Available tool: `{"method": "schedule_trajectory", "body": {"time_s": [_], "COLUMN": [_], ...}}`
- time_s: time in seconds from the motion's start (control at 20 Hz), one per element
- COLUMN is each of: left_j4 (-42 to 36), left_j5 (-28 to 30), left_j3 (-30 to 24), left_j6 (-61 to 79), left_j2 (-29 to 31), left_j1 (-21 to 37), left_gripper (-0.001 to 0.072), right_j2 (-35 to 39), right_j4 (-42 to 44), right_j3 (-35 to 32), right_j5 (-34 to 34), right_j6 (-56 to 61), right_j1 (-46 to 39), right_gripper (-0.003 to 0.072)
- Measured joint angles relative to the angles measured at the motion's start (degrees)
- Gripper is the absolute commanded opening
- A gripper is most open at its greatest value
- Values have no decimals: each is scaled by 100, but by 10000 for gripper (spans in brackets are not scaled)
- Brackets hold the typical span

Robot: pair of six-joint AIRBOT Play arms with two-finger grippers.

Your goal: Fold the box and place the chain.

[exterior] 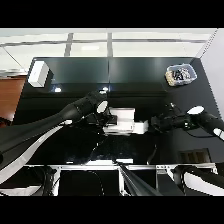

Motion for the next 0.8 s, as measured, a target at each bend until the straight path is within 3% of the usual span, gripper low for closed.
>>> {"method": "schedule_trajectory", "body": {"time_s": [0.05,0.15,0.25,0.4,0.45,0.5,0.55,0.65,0.8], "left_j4": [0,0,0,0,-2,-2,-2,-4,-9], "left_j5": [-2,-2,-4,-7,-11,-13,-13,-13,-13], "left_j3": [0,0,0,0,0,0,0,0,0], "left_j6": [0,-2,-7,-7,-7,-7,-4,-4,-4], "left_j2": [0,0,0,0,0,0,0,0,0], "left_j1": [0,0,0,0,0,0,0,0,0], "left_gripper": [28,28,29,28,29,29,29,28,28], "right_j2": [-68,-155,-197,-229,-232,-236,-238,-238,-229], "right_j4": [136,280,356,332,234,107,-68,-348,-636], "right_j3": [52,243,481,765,872,990,1108,1333,1478], "right_j5": [13,142,367,704,787,866,981,1250,1502], "right_j6": [-179,-417,-560,-658,-660,-634,-599,-518,-435], "right_j1": [101,225,299,389,387,343,271,9,-595], "right_gripper": [37,529,530,513,392,378,279,12,20]}}
